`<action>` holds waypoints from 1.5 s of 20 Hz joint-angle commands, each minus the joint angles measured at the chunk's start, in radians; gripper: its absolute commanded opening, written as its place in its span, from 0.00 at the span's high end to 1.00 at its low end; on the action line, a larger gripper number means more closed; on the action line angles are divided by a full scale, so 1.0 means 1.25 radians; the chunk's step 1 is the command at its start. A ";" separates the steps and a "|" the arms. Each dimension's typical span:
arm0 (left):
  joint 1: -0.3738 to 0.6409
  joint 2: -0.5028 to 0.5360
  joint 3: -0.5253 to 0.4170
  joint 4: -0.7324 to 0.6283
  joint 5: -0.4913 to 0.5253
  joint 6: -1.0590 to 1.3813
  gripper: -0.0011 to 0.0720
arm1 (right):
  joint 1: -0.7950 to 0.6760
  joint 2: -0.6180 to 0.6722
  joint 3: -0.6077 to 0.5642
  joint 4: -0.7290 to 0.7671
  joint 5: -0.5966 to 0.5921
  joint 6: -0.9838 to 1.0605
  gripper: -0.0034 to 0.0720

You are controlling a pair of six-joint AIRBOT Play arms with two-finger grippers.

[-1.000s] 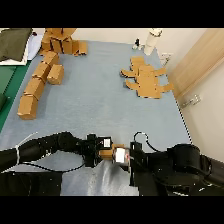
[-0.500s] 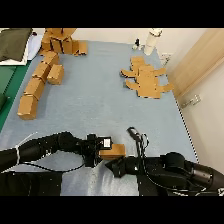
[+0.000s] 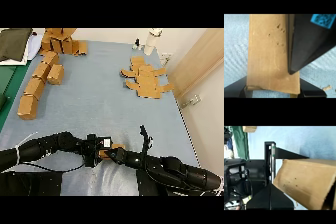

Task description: Fold the box.

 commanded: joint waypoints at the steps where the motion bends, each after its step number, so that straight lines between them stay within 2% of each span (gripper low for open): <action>1: 0.000 0.000 0.000 0.000 0.000 0.000 0.27 | 0.001 -0.001 -0.004 -0.013 -0.014 0.015 0.96; 6: 0.000 0.000 0.000 0.000 0.000 0.000 0.27 | -0.006 -0.016 -0.004 -0.055 -0.017 0.015 0.96; 12: 0.000 0.000 0.000 0.000 0.000 0.000 0.27 | -0.005 -0.128 -0.004 -0.080 0.010 0.014 0.96; 15: 0.000 0.000 0.000 0.000 0.000 0.000 0.27 | -0.005 -0.150 -0.004 -0.101 0.027 0.014 0.96; 26: 0.000 0.000 0.000 0.000 0.000 0.000 0.27 | 0.001 -0.143 -0.004 -0.123 0.031 0.014 0.96; 29: 0.000 0.000 0.000 0.000 0.000 0.000 0.27 | 0.001 -0.070 0.008 -0.177 0.017 0.014 0.96; 30: 0.000 0.000 0.000 0.000 0.000 0.000 0.27 | 0.001 -0.032 0.016 -0.202 -0.026 0.014 0.96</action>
